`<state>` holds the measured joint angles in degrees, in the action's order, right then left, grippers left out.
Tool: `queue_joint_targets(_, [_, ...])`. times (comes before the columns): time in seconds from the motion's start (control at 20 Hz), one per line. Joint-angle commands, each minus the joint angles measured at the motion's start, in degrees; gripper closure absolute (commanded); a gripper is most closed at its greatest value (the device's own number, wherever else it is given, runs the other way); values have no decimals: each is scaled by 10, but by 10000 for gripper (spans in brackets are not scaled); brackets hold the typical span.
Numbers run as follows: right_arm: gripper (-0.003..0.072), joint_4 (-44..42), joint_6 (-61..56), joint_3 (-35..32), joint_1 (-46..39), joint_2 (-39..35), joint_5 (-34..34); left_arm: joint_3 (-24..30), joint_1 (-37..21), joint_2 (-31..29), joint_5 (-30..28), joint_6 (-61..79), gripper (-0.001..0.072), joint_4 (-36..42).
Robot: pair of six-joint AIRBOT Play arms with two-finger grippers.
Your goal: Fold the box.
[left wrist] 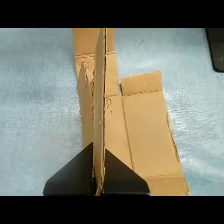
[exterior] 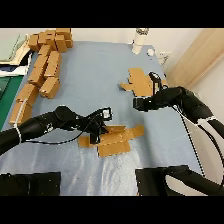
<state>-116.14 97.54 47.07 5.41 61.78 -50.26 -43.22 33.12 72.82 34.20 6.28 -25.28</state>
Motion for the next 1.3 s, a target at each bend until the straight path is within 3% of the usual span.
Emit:
queue_joint_targets(0.0, [684,-4,0,0,1,0,-76,9,-11,0,-6,0,698,0])
queue_joint_targets(0.15, [684,3,-5,-2,1,0,-179,9,-33,0,2,-3,698,19])
queue_joint_targets(0.25, [684,11,-7,-20,1,0,-197,9,-44,0,16,-3,698,19])
queue_joint_targets(0.65, [684,0,-6,-151,1,0,-120,4,-47,0,48,-3,698,21])
queue_joint_targets(0.95, [684,-2,-6,-152,1,-5,-115,-16,-50,0,81,-3,697,21])
queue_joint_targets(1.1, [684,-11,-5,-152,1,-34,-117,-20,-68,0,125,-4,698,33])
queue_joint_targets(1.25, [684,-29,-6,-151,0,-70,-116,-21,-86,2,134,-3,698,45])
